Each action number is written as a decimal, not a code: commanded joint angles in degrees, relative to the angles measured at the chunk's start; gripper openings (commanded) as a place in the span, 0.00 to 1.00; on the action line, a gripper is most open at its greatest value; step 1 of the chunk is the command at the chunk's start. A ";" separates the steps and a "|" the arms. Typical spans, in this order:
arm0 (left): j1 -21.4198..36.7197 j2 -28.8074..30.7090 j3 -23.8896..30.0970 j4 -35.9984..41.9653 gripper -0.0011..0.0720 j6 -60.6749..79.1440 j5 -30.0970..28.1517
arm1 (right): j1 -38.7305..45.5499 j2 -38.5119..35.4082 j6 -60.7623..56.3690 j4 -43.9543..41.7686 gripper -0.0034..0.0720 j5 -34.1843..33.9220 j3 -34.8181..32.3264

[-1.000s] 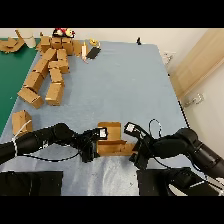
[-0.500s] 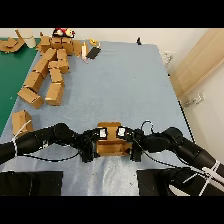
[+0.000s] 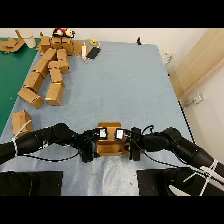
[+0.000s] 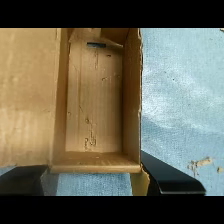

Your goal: Fold the box.

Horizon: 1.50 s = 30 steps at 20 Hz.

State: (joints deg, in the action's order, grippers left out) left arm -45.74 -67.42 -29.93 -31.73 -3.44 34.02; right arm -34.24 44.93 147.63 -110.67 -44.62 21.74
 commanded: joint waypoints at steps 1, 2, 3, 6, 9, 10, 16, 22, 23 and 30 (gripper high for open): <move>0.02 0.02 0.00 -0.02 0.63 0.02 0.00 | -1.88 0.00 3.15 -0.83 0.33 -0.59 -0.02; 0.02 0.02 0.00 -0.02 0.63 0.00 0.00 | -2.67 0.00 3.15 -0.81 0.23 -0.63 -0.02; 0.02 0.02 0.00 0.00 0.63 0.02 0.00 | -3.23 0.02 3.32 -0.81 0.20 -0.57 -0.02; 0.02 0.02 0.00 0.00 0.63 0.00 0.00 | -4.02 0.15 4.70 -0.57 0.19 0.92 -0.02; 0.02 0.02 0.00 0.00 0.63 0.00 0.00 | -4.02 0.85 6.91 -0.98 0.19 2.80 -0.02; 0.02 0.02 0.00 0.00 0.63 0.00 0.00 | -4.02 1.20 6.95 -1.66 0.19 2.82 -0.02; 0.02 0.02 0.00 0.00 0.63 0.02 0.00 | -4.07 1.55 6.95 -6.75 0.19 2.82 -0.02; 0.02 0.02 0.00 0.00 0.63 0.00 0.00 | -4.04 3.50 6.93 -9.09 0.66 3.63 -0.02; 0.02 0.02 0.00 0.00 0.63 0.02 0.00 | -4.04 3.69 6.95 -9.07 0.66 3.63 -0.02; 0.02 0.02 0.00 0.00 0.63 0.02 0.00 | -3.93 3.06 -0.76 -5.95 0.66 0.42 0.11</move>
